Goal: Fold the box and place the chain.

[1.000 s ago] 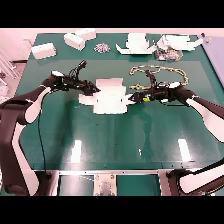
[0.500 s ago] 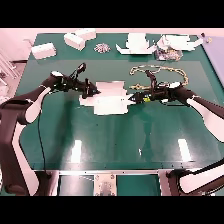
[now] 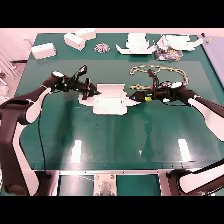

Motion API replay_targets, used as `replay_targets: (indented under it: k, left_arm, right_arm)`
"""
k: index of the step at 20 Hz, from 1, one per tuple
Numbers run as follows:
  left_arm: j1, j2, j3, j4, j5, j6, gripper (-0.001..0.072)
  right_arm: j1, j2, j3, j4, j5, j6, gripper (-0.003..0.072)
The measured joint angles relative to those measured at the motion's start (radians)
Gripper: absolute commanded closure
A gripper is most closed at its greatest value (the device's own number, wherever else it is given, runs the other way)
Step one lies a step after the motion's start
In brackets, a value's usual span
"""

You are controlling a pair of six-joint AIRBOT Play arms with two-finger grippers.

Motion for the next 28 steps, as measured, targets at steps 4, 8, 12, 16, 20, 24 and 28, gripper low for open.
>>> replay_targets:
  k: [4,8,12,16,20,24,28]
  left_arm:
    - [0.001,0.002,0.0,0.005,0.019,0.034,0.0699]
    - [0.001,0.007,0.0,-0.002,0.019,0.057,0.0698]
    - [0.001,0.008,0.0,-0.007,0.0,0.064,0.0698]
    - [0.001,0.008,-0.007,0.007,0.01,0.072,0.0698]
    - [0.001,0.009,-0.022,0.012,0.024,0.092,0.0698]
    - [0.002,0.01,-0.027,0.012,0.032,0.103,0.0698]
    - [0.002,0.01,-0.029,0.012,0.04,0.106,0.0691]
  right_arm:
    - [-0.069,0.0,0.002,0.019,-0.006,-0.009,0.0409]
    - [-0.13,0.0,0.003,0.043,-0.011,-0.021,0.0409]
    - [-0.141,0.0,0.003,0.053,-0.012,-0.025,0.0409]
    - [-0.135,0.0,0.003,0.074,-0.016,-0.026,0.0409]
    - [-0.134,0.0,0.003,0.1,-0.021,-0.039,0.0409]
    - [-0.134,0.0,0.003,0.11,-0.023,-0.045,0.0409]
    - [-0.134,0.0,0.003,0.112,-0.024,-0.051,0.041]
